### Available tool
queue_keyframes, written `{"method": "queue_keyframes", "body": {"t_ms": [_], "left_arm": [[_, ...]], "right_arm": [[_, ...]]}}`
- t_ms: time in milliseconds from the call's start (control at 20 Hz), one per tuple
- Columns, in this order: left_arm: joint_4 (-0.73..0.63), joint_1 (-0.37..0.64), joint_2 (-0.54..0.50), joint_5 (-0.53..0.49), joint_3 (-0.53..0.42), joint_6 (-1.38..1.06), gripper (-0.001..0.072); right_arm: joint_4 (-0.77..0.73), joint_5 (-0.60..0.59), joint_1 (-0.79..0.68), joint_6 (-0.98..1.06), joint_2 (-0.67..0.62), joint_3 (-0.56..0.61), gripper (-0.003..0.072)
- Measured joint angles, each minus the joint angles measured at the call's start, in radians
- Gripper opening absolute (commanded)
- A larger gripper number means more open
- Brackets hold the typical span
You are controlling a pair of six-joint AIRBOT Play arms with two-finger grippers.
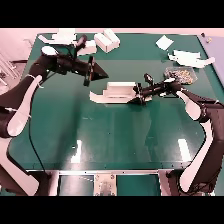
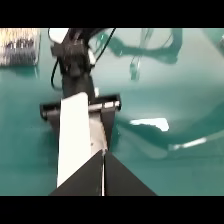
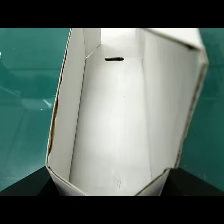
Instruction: Fold the box and place the chain.
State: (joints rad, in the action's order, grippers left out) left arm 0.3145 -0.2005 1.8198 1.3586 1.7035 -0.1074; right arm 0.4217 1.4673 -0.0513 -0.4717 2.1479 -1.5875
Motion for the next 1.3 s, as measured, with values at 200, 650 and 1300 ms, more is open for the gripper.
{"method": "queue_keyframes", "body": {"t_ms": [200,650,1300], "left_arm": [[-0.023,-0.042,-0.081,-0.168,-0.175,-0.079,0.0014],[-0.180,-0.079,-0.121,-0.357,-0.445,-0.321,0.0019],[-0.377,-0.080,-0.036,-0.517,-0.436,-0.481,0.0019]], "right_arm": [[0.000,0.000,0.000,0.000,0.000,0.000,0.0587],[0.000,0.000,0.000,0.000,0.000,0.000,0.0587],[0.000,0.000,0.000,0.000,0.000,0.000,0.0587]]}}
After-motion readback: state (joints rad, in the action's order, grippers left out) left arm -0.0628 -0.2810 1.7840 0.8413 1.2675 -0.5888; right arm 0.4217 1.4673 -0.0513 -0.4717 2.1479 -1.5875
